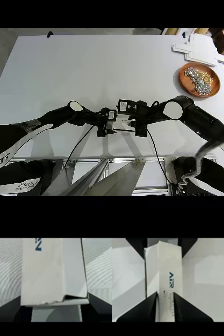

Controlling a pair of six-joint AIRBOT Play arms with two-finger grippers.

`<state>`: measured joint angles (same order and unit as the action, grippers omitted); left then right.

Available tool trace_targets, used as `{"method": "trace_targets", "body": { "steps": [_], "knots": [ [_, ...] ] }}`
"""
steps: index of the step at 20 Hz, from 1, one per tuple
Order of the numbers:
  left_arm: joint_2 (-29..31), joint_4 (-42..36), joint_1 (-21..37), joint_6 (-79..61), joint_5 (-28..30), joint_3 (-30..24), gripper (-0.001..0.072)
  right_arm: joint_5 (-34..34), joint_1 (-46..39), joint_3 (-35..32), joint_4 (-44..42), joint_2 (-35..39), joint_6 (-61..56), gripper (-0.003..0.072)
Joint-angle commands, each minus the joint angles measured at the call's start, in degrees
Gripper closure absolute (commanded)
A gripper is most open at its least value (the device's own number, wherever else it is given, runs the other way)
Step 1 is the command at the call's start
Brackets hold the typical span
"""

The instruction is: Fold the box and place the chain.

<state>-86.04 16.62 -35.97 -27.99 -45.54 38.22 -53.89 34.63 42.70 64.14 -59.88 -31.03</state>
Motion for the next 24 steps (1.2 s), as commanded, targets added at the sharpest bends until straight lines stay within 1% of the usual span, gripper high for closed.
{"method": "trace_targets", "body": {
  "steps": [1,4,9,12,14,20,21,22,23,24],
  "knots": [
    [0.02,0.11,0.02,-0.07,-0.15,0.0,0.0502,0.11,0.44,-0.02,0.5,0.04,0.52,0.0486],
    [0.02,0.09,0.02,-0.07,-0.15,0.0,0.0502,-0.87,1.14,-0.02,0.24,0.63,2.29,0.0486],
    [0.02,0.09,0.02,-0.07,-0.13,0.0,0.0502,-0.11,1.01,-0.02,-0.35,4.72,3.08,0.0485],
    [0.02,0.09,0.02,-0.07,-0.15,0.0,0.0502,-0.76,1.03,-0.02,-3.45,4.74,3.41,0.0481],
    [0.02,0.09,0.02,-0.07,-0.15,0.0,0.0502,-0.59,1.01,-0.02,-6.47,4.74,5.7,0.0481],
    [0.02,0.09,0.02,-0.07,-0.15,0.0,0.0502,0.5,1.01,-0.02,-6.97,3.48,6.08,0.0481],
    [0.02,0.09,0.02,-0.07,-0.15,-0.02,0.0502,0.96,1.01,-0.02,-6.91,2.56,6.08,0.0475],
    [0.02,0.09,0.02,-0.07,-0.15,0.0,0.0502,1.57,1.01,-0.02,-6.54,1.51,6.05,0.0444],
    [0.02,0.09,0.02,-0.07,-0.15,0.0,0.0502,2.25,1.01,-0.02,-5.99,0.63,6.05,0.0444],
    [0.02,0.09,0.02,-0.07,-0.15,0.0,0.0502,2.84,1.01,-0.02,-5.64,-0.02,6.05,0.0418]
  ]
}}
